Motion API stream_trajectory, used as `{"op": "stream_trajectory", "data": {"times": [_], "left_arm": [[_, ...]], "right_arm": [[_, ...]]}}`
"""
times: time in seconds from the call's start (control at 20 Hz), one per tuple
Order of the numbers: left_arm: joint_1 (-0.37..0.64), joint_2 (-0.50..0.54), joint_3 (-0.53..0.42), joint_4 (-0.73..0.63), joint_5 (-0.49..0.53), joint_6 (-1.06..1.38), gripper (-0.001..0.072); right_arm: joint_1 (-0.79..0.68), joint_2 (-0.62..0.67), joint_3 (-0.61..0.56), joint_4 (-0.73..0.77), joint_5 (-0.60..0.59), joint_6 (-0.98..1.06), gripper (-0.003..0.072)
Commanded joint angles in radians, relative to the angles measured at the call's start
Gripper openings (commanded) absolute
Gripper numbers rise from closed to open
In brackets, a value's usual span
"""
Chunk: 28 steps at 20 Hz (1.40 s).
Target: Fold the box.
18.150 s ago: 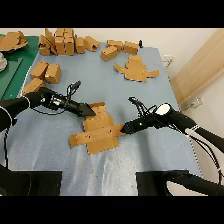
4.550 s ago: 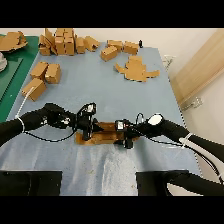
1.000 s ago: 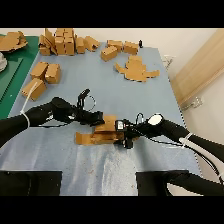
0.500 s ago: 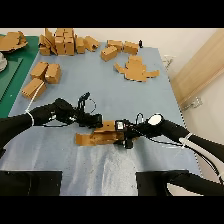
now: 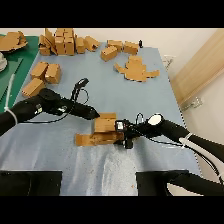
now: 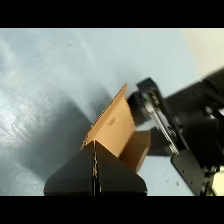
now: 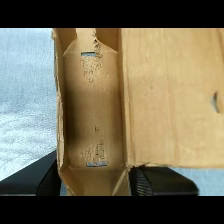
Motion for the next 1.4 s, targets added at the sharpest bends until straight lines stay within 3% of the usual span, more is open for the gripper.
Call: {"op": "stream_trajectory", "data": {"times": [0.0,0.2,0.3,0.5,0.65,0.95,1.0,1.05,1.1,1.35], "left_arm": [[0.047,0.112,-0.046,0.04,-0.13,0.147,0.0011],[0.198,0.303,-0.25,0.054,-0.191,0.203,0.0011],[0.219,0.407,-0.336,0.089,-0.197,0.315,0.0011],[0.127,0.557,-0.424,0.184,-0.003,0.435,0.0012],[0.076,0.539,-0.428,0.263,0.026,0.444,0.0013],[-0.006,0.481,-0.428,0.293,0.054,0.555,0.0015],[-0.023,0.481,-0.428,0.292,0.092,0.554,0.0066],[-0.038,0.481,-0.427,0.291,0.127,0.55,0.0344],[-0.051,0.481,-0.426,0.29,0.161,0.538,0.0499],[-0.103,0.461,-0.425,0.289,0.192,0.539,0.0472]], "right_arm": [[0.0,0.0,0.0,0.0,0.0,0.0,0.0507],[0.0,0.0,0.0,0.0,0.0,0.0,0.0507],[0.0,0.0,0.0,0.0,0.0,0.0,0.0507],[0.0,0.0,0.0,0.0,0.0,0.0,0.0507],[0.0,0.0,0.0,0.0,0.0,0.0,0.0507],[0.0,0.0,0.0,0.0,0.0,0.0,0.0507],[0.0,0.0,0.0,0.0,0.0,0.0,0.0507],[0.0,0.0,0.0,0.0,0.0,0.0,0.0506],[0.0,0.0,0.0,0.0,0.0,0.0,0.0507],[0.0,0.0,0.0,0.0,0.0,0.001,0.0507]]}}
